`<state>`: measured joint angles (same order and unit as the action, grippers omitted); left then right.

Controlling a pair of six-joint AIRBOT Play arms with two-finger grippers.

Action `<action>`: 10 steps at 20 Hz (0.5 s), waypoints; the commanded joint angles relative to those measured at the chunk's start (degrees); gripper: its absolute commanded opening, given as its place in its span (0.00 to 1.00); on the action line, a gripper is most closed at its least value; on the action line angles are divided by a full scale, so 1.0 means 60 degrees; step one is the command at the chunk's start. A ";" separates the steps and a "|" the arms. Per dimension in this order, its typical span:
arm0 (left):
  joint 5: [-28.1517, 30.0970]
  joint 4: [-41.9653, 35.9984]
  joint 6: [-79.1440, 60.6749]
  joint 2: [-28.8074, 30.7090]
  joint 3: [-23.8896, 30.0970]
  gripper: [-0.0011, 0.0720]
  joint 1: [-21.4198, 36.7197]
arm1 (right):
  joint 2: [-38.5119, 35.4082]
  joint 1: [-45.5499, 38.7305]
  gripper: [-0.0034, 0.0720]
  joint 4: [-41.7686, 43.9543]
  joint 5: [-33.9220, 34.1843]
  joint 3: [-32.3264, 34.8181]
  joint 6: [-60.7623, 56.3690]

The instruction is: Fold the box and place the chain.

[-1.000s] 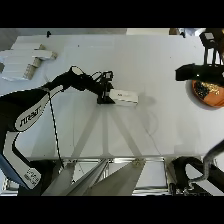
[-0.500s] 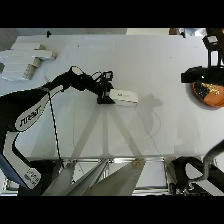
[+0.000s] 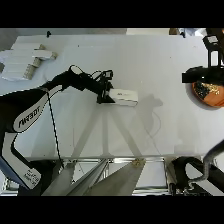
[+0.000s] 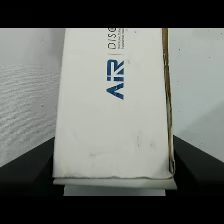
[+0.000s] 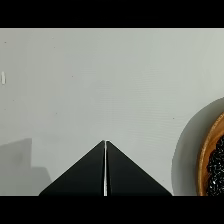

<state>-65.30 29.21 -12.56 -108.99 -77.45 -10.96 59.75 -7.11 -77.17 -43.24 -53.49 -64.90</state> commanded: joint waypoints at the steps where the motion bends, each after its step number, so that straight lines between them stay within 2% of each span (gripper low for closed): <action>1: -0.0011 -0.0047 0.0896 0.0474 -0.0011 0.50 0.0007 | -0.0007 -0.0007 0.06 0.0000 -0.0004 -0.0011 0.0000; 5: -0.0018 -0.0004 0.1989 0.1621 -0.0011 0.50 0.0117 | -0.0007 -0.0007 0.06 -0.0004 -0.0004 -0.0011 0.0000; 10: 0.0102 0.0004 0.2932 0.3781 -0.0011 0.50 0.0594 | -0.0007 -0.0007 0.06 -0.0004 -0.0004 -0.0011 0.0004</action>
<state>-65.43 29.15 0.95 -92.95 -77.45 -8.91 59.75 -7.11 -77.19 -43.27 -53.49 -64.90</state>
